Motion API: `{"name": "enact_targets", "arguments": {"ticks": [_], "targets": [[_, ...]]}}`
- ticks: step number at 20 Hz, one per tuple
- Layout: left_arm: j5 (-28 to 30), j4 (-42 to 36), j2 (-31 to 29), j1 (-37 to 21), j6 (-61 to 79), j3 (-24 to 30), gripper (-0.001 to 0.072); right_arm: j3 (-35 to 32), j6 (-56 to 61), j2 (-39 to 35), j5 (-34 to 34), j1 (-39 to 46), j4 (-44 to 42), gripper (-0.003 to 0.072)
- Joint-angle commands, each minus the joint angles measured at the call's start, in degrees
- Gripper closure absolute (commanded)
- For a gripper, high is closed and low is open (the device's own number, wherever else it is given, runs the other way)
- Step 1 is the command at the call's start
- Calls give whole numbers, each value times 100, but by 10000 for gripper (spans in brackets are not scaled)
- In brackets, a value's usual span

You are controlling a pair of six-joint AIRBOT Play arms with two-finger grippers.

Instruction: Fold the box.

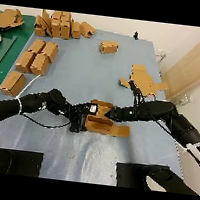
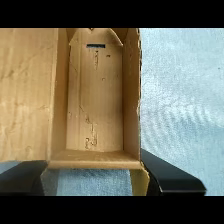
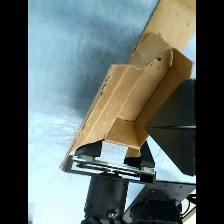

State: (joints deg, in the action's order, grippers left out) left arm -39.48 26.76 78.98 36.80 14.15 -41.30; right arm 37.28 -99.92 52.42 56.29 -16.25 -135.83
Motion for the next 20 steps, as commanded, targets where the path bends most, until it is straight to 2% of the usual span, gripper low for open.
{"name": "enact_targets", "arguments": {"ticks": [1, 8, 12, 16, 20], "targets": [[0, 0, 0, 0, 0, -2, 273, 39, 4, 2, -146, -4, -13, 682], [909, 197, -111, -11, -568, -7, 273, 37, 4, 4, -299, -2, -4, 682], [876, 258, -111, -11, -568, -4, 273, 39, 4, 151, -645, -2, -9, 682], [518, 330, -111, -9, -562, -7, 273, 39, 4, 391, -857, 7, -26, 682], [450, 337, -111, -11, -560, -7, 273, 267, -20, 586, -946, 107, -66, 684]]}}
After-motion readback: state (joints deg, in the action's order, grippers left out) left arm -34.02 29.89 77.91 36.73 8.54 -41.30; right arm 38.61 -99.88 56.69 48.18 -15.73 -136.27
